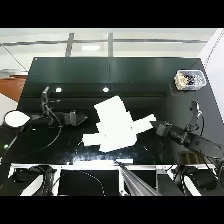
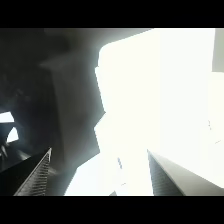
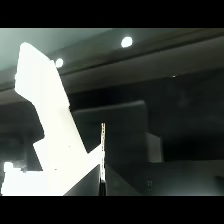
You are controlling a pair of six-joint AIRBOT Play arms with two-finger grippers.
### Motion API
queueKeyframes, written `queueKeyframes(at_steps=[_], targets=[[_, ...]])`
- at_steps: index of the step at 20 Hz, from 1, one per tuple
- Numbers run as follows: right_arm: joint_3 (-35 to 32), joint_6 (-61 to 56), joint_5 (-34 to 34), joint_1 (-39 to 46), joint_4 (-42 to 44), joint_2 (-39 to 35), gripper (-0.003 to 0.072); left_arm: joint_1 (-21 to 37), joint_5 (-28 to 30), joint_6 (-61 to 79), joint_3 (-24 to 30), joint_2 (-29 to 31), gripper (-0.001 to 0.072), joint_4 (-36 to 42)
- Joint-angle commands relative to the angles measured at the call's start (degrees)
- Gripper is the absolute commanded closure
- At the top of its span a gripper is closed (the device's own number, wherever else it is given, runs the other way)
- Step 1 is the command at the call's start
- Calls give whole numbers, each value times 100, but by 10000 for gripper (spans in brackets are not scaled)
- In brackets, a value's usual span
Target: Fold the box and place the chain.
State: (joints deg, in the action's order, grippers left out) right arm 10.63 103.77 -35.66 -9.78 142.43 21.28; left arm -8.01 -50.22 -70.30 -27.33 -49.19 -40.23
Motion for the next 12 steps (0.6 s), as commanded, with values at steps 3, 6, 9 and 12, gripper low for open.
queueKeyframes(at_steps=[3,6,9,12], targets=[[-66,-251,243,-297,-61,-66,661,-120,0,774,22,-1530,9,1139],[-66,-251,199,-297,-61,-66,661,-151,-42,2347,22,-2273,9,2610],[-66,-264,177,-297,-61,-66,661,-275,-212,3287,-15,-2828,9,3609],[-66,-264,177,-297,-63,-63,661,-507,-376,3436,-201,-3257,9,3622]])
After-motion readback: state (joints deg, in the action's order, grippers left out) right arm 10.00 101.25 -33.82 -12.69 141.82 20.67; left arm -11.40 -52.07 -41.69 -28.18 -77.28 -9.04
